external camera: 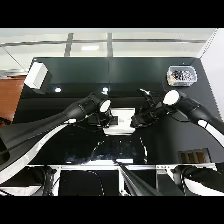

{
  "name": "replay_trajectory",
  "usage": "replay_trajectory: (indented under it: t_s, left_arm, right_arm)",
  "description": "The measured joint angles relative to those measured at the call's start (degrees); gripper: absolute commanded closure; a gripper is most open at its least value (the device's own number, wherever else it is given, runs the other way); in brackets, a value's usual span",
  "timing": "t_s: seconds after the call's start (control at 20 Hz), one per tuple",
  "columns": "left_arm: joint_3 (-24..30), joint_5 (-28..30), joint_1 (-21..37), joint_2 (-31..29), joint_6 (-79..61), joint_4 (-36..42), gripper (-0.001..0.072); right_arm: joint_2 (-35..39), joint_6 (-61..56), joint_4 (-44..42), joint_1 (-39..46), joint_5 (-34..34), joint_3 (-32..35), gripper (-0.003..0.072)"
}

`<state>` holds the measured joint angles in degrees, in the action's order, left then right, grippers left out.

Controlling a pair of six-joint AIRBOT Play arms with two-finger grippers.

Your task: Fold the box and place the chain.

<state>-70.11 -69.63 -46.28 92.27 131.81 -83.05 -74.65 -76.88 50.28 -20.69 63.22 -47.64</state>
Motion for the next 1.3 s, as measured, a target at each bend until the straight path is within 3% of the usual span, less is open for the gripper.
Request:
replay_trajectory:
  t_s: [0.4, 0.7, 0.75, 0.8, 0.85, 0.9, 1.15, 1.2, 1.25, 1.3]
  left_arm:
    - [0.0, 0.0, 0.0, 0.0, 0.0, 0.0, 0.0684]
    - [0.0, 0.0, 0.0, 0.0, 0.0, 0.0, 0.0684]
    - [0.0, 0.1, 0.0, 0.0, 0.0, 0.0, 0.0684]
    - [0.0, 0.2, 0.0, 0.0, 0.0, 0.2, 0.0684]
    - [0.0, 0.4, 0.0, 0.0, 0.0, 0.2, 0.0684]
    - [0.0, 0.5, 0.0, 0.0, 0.0, 0.5, 0.0684]
    - [0.0, 0.2, 0.0, 0.0, 0.0, 0.3, 0.0684]
    - [0.0, 0.1, 0.0, 0.0, 0.0, 0.2, 0.0684]
    - [0.0, 0.1, 0.0, 0.0, -0.1, 0.1, 0.0684]
    - [0.0, -0.2, 0.0, 0.0, -0.3, -0.2, 0.0684]
  right_arm:
    - [-4.7, -21.9, 17.1, -9.9, -1.1, -6.7, 0.0391]
    - [-8.7, -37.0, 26.9, -14.2, 4.7, -12.3, 0.0391]
    - [-9.0, -38.8, 28.2, -14.7, 5.5, -12.7, 0.0497]
    - [-9.3, -40.3, 28.9, -15.1, 6.1, -13.0, 0.0507]
    - [-9.5, -41.5, 29.6, -15.4, 6.5, -13.1, 0.0647]
    - [-9.6, -42.7, 29.8, -15.7, 6.9, -13.3, 0.067]
    - [-9.9, -46.1, 30.7, -16.7, 7.5, -13.6, 0.0668]
    - [-9.9, -46.3, 30.6, -16.7, 7.4, -13.6, 0.0603]
    - [-9.9, -46.4, 30.5, -16.8, 7.4, -13.6, 0.0475]
    - [-10.0, -46.4, 30.5, -16.8, 7.3, -13.6, 0.0467]
